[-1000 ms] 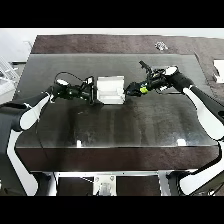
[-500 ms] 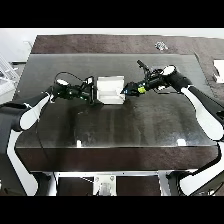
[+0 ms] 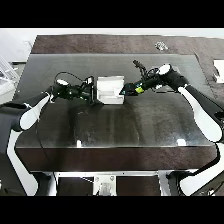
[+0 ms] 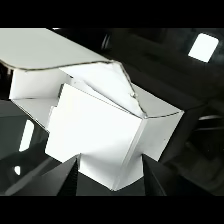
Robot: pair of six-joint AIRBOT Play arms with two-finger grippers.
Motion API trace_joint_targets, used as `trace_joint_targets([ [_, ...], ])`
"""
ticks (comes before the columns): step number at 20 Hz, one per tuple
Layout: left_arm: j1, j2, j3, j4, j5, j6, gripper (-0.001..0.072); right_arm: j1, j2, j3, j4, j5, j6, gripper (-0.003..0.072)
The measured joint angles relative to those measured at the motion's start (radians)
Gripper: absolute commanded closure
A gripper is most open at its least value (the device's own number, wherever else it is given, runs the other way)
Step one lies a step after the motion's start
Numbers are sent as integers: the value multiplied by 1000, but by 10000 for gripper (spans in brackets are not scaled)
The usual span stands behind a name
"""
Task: Fold the box and place the chain.
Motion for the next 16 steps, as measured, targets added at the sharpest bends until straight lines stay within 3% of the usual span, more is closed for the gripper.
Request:
trace_joint_targets([
  [8,0,0,0,0,0,0,171,56,-2,61,-159,-8,84,215],
  [16,0,0,0,0,0,0,171,79,-8,71,-219,-11,129,215],
])
